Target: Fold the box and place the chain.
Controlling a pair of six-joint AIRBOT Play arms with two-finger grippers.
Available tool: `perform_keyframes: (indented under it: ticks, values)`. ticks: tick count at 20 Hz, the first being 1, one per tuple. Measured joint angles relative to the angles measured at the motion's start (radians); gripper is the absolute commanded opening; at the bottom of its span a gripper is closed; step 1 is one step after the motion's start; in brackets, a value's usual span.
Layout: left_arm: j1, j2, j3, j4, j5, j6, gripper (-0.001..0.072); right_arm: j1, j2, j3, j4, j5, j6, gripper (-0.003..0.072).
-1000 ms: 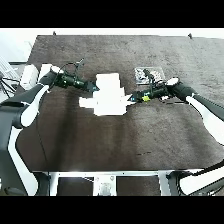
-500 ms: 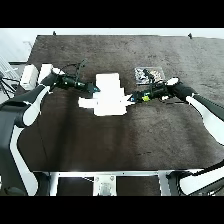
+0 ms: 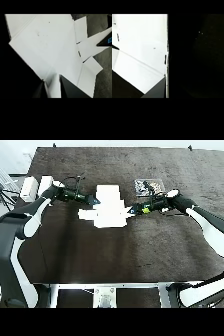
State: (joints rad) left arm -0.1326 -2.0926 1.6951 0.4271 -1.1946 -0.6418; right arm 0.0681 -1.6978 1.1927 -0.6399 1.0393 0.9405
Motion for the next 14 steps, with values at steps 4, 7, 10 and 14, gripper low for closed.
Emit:
perform_keyframes:
  ticks: [4, 7, 10, 14]
  values:
    - [0.0, -0.011, 0.002, -0.018, -0.006, 0.01, 0.0024, 0.0, 0.0, 0.0, 0.0, 0.0, 0.0, 0.0012]
    - [0.0, -0.014, 0.003, -0.035, -0.009, 0.025, 0.0021, 0.0, 0.0, 0.0, 0.001, 0.0, -0.002, 0.0309]
    - [0.0, -0.016, 0.004, -0.045, -0.003, 0.065, 0.002, -0.009, 0.0, 0.001, 0.003, 0.003, -0.004, 0.041]
    - [0.002, -0.016, 0.004, -0.06, -0.031, 0.148, 0.0017, -0.092, 0.01, 0.002, 0.048, -0.001, -0.021, 0.0409]
